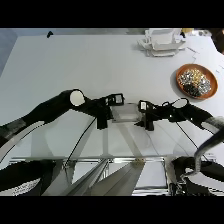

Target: Fold the box and place the chain.

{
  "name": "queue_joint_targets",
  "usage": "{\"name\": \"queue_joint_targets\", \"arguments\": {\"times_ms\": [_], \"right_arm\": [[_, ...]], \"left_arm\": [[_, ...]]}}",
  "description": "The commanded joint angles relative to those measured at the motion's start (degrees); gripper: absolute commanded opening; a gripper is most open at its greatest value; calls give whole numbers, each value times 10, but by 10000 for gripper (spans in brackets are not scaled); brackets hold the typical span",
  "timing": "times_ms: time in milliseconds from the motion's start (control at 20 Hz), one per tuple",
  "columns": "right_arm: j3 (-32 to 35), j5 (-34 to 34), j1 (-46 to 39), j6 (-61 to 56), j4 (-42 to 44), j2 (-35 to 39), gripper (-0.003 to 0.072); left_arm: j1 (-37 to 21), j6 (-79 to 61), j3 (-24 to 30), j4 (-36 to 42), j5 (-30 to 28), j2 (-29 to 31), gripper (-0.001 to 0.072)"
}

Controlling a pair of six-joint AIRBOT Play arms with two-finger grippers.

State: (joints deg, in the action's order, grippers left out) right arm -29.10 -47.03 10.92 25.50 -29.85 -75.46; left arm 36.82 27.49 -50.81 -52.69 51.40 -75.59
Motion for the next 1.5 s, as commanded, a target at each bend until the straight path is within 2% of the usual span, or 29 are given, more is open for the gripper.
{"name": "queue_joint_targets", "arguments": {"times_ms": [0, 200, 450, 750, 1050, 1300, 1450], "right_arm": [[0, -1, 0, 0, -1, 0, 459], [0, -1, 0, 0, -1, 0, 459], [0, -1, 0, 1, -1, 0, 459], [0, -1, 0, 1, -1, 0, 459], [0, -1, 0, 1, -1, 0, 459], [0, -1, 0, 1, -1, 0, 459], [0, -1, 0, 1, -1, 0, 459]], "left_arm": [[-35, 225, 0, -93, 40, 60, 2], [-96, 448, 4, -136, 80, 77, 1], [-155, 611, 62, -107, 28, 36, 2], [-146, 542, 67, -14, 19, -44, 7], [-134, 525, 67, 26, 9, -62, 7], [-117, 473, 67, 108, -2, -64, 7], [-110, 473, 67, 110, -8, -65, 7]]}}
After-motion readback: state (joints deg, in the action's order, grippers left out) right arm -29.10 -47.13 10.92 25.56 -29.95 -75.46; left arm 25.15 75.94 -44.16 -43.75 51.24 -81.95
